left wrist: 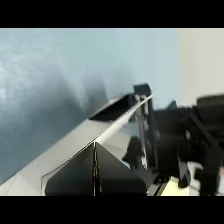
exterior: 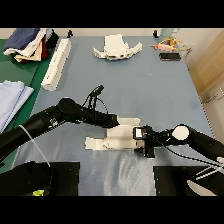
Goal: Fold the box.
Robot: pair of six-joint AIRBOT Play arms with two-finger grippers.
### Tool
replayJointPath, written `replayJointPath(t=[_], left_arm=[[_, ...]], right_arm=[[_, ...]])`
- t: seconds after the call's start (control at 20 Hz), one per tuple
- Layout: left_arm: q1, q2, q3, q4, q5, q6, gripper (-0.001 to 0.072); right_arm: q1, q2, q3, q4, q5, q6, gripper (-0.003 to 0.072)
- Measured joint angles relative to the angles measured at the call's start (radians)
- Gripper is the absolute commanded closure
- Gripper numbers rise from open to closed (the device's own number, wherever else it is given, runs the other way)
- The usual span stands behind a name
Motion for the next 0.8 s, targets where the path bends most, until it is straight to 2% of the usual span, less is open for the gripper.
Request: replayJointPath(t=[0.2, 0.4, 0.65, 0.8], left_arm=[[-0.003, -0.114, 0.0, -0.008, 0.019, -0.075, 0.0696], [-0.006, -0.18, 0.001, -0.009, 0.011, -0.107, 0.0696], [-0.005, -0.201, 0.019, -0.002, -0.001, -0.095, 0.0696], [0.0, -0.165, 0.06, 0.019, -0.021, -0.04, 0.0695]], right_arm=[[-0.002, 0.0, 0.0, 0.001, 0.0, 0.001, 0.0212], [-0.002, 0.0, 0.0, 0.001, 0.0, 0.001, 0.0212], [-0.002, 0.0, 0.0, 0.0, 0.0, 0.0, 0.0212], [-0.001, 0.0, 0.0, -0.001, -0.001, -0.002, 0.0212]])
